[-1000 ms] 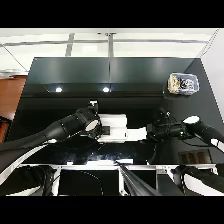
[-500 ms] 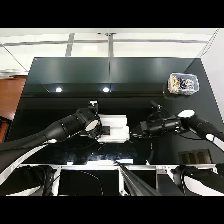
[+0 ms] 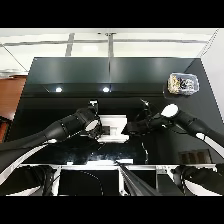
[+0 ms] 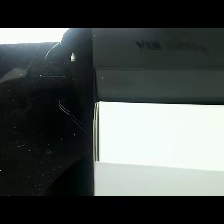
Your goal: Fold the box and place the chain.
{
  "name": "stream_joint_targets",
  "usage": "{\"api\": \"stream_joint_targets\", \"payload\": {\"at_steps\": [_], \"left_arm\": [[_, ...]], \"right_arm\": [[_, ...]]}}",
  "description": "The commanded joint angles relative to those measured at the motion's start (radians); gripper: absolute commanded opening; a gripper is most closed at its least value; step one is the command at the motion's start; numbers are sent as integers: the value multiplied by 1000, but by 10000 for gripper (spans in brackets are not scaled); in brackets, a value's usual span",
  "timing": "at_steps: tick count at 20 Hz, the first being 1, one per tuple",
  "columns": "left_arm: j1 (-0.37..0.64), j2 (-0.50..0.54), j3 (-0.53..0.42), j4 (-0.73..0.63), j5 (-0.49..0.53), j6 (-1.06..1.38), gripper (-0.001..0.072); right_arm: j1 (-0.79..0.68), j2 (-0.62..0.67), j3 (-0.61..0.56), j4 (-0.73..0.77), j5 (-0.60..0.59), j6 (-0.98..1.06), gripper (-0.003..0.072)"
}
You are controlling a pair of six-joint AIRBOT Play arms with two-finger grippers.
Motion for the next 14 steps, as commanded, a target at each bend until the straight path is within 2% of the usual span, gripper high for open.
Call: {"api": "stream_joint_targets", "payload": {"at_steps": [1, 4, 5, 9, 14], "left_arm": [[0, 0, 0, 1, 1, 1, 29], [0, 0, 0, 1, 0, 0, 29], [0, 0, 0, 1, 0, 1, 29], [0, 0, 0, 1, 0, 1, 29], [0, 0, 0, 1, 0, 0, 29]], "right_arm": [[134, 0, 62, -251, -103, 301, 411], [229, 0, 117, -412, -153, 513, 392], [249, 0, 134, -478, -149, 580, 371], [317, 0, 196, -761, -74, 885, 371], [371, -39, 243, -827, 39, 1014, 370]]}}
